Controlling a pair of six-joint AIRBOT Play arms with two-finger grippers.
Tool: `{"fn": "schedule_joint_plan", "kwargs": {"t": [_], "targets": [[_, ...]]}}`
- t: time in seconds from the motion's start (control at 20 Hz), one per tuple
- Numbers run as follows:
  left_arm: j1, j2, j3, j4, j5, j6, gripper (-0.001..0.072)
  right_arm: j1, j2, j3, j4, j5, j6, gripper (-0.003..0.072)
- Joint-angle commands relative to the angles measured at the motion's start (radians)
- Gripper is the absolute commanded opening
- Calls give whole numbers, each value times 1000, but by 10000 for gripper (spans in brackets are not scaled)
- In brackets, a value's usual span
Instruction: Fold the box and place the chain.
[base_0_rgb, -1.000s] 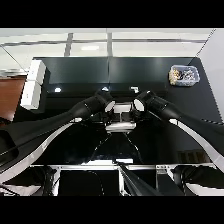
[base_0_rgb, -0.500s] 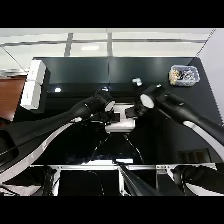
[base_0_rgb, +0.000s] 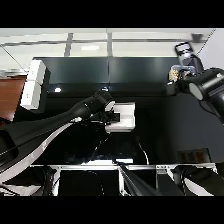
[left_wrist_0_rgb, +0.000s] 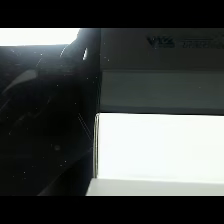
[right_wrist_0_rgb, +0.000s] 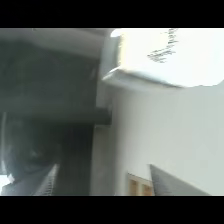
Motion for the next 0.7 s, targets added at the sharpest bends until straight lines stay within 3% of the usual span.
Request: {"fn": "schedule_joint_plan", "kwargs": {"t": [0.0,0.05,0.15,0.4,0.5,0.65], "targets": [[0,0,0,0,0,0,30,-267,-109,-44,206,-312,68,708],[1,0,0,0,5,0,30,-323,-168,-16,312,-355,66,707],[2,0,0,0,8,0,30,-401,-312,123,429,-328,65,707],[9,0,0,0,6,0,30,-476,-715,664,414,5,64,707],[9,0,0,0,6,0,30,-492,-830,814,413,76,44,707],[9,0,0,0,5,0,30,-511,-934,937,393,136,61,707]]}}
